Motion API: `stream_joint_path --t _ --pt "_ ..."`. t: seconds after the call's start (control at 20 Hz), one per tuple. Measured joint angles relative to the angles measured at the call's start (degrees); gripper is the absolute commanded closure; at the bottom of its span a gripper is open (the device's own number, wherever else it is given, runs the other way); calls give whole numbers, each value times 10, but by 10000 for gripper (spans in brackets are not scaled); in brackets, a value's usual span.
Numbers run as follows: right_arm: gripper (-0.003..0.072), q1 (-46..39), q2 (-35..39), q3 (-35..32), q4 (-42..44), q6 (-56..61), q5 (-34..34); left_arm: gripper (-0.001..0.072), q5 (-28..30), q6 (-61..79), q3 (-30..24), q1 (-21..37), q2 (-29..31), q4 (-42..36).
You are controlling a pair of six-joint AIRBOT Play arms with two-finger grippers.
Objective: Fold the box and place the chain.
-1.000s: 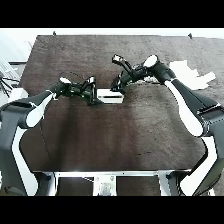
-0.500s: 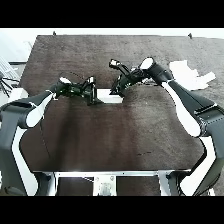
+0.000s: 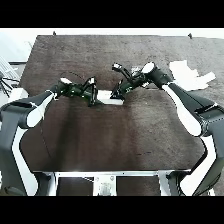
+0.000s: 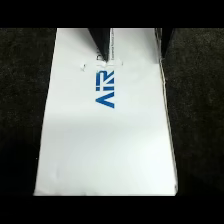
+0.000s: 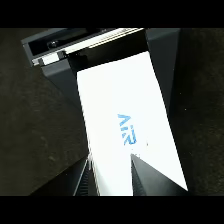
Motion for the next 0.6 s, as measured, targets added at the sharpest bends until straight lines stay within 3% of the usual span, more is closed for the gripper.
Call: stream_joint_path --t 0.15,0.35,0.6 --pt "434 -10 0 -1 51 -10 2 360 8 -3 0 1 0 -3" --pt "666 -16 0 -2 78 -17 1 360 7 -3 0 1 0 -3" --pt "677 -16 -7 -28 88 -22 -12 360 7 -2 0 1 0 -2"
